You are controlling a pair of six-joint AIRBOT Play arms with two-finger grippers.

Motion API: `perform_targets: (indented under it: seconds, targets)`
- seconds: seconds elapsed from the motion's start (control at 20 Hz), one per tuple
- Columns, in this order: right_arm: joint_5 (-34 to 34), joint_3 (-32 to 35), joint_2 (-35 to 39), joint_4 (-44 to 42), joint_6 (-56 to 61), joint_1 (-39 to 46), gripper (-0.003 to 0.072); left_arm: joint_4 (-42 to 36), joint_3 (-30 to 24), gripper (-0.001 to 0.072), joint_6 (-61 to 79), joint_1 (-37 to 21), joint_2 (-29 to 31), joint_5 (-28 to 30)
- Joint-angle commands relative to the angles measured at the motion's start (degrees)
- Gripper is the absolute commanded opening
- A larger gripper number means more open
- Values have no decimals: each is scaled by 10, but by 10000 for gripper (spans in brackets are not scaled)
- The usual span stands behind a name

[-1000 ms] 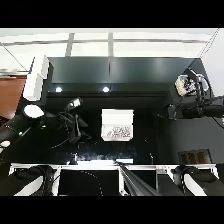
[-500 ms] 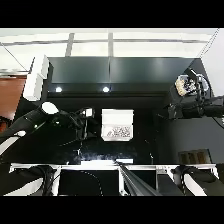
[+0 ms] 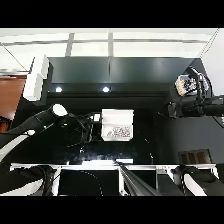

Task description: Fold the box and place the chain.

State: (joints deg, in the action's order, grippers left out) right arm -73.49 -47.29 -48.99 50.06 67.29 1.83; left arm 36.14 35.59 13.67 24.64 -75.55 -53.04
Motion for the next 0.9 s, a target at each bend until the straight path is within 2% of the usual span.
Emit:
perform_targets:
  seconds: [0.0,0.2,0.55,0.85]
  targets:
    - [0,0,0,0,0,0,376,-4,1,709,-6,7,-3,22]
    - [0,0,0,0,0,0,376,-5,6,709,-7,6,-3,30]
    - [0,0,0,0,0,0,376,-9,12,709,-30,7,-9,9]
    - [0,0,0,-1,0,0,376,-38,12,709,-30,7,-9,9]
